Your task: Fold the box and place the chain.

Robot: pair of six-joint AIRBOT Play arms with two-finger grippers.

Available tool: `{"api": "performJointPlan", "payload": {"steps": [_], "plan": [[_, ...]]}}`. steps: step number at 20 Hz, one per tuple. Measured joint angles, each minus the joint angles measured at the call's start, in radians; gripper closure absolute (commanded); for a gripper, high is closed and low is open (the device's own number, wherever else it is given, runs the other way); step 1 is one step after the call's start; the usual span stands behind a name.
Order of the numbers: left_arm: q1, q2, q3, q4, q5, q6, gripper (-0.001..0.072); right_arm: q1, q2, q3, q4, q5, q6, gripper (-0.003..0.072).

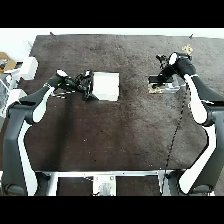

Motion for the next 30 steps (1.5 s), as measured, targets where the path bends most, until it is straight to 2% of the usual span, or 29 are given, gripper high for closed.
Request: {"api": "performJointPlan", "payload": {"steps": [1, 5, 9, 16, 21, 26, 30], "plan": [[0.000, 0.000, 0.000, 0.000, 0.000, 0.000, 0.0298, 0.000, -0.001, 0.000, 0.000, -0.001, 0.000, 0.0686], [0.000, 0.000, 0.000, 0.000, 0.000, 0.000, 0.0299, 0.002, 0.014, 0.001, -0.008, 0.002, 0.003, 0.0686], [0.000, 0.000, 0.000, 0.000, 0.000, 0.000, 0.0299, 0.002, 0.081, 0.001, -0.017, 0.005, 0.003, 0.0686], [0.000, 0.000, 0.000, 0.000, 0.000, 0.000, 0.0298, 0.043, 0.340, 0.001, -0.029, -0.020, -0.016, 0.0686], [0.000, 0.000, 0.000, 0.000, 0.000, 0.000, 0.0299, 0.119, 0.531, 0.001, -0.123, -0.091, -0.032, 0.0687], [0.000, 0.000, 0.000, 0.000, 0.000, 0.000, 0.0299, 0.127, 0.557, -0.050, -0.201, -0.088, -0.032, 0.0686], [0.000, 0.000, 0.000, 0.000, 0.000, 0.000, 0.0299, 0.098, 0.536, -0.133, -0.233, -0.153, -0.003, 0.0687]]}}
